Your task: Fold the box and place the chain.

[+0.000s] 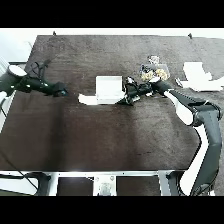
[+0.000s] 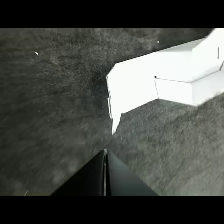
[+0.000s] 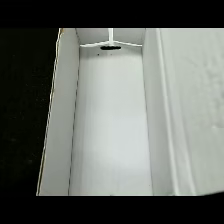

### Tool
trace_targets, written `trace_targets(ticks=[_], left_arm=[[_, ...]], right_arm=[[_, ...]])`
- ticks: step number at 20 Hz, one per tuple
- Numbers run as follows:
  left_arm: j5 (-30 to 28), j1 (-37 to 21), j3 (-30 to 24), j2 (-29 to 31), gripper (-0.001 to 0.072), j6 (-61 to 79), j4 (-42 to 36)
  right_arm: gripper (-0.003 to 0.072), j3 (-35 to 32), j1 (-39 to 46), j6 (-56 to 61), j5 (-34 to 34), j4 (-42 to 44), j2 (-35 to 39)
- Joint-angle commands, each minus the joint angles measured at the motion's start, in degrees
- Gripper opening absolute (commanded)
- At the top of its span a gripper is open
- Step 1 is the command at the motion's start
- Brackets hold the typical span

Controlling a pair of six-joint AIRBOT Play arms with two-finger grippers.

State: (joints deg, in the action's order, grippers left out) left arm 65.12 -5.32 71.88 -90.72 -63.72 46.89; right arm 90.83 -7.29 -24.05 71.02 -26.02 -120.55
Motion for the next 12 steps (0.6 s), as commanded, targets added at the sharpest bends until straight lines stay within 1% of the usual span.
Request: trace_targets(ticks=[1,5,7,10,12], left_arm=[[-4.13,2.29,-0.37,-6.08,0.0020,2.43,-4.09],[-9.55,5.66,-0.35,-11.98,0.0020,2.67,-5.49],[-11.41,7.08,-0.35,-14.25,0.0020,3.34,-7.96],[-12.11,8.94,-0.15,-15.17,0.0020,5.68,-12.46],[-11.61,9.99,0.85,-15.12,0.0020,5.86,-13.57]], right_arm=[[0.0591,-0.02,0.00,0.00,0.00,0.02,-0.02],[0.0590,-0.02,0.00,0.00,0.02,0.02,-0.02],[0.0591,-0.02,0.00,0.00,0.00,0.02,-0.02],[0.0590,-0.02,0.00,0.00,0.00,0.02,-0.02],[0.0591,-0.02,0.00,0.00,0.02,0.04,-0.02]])
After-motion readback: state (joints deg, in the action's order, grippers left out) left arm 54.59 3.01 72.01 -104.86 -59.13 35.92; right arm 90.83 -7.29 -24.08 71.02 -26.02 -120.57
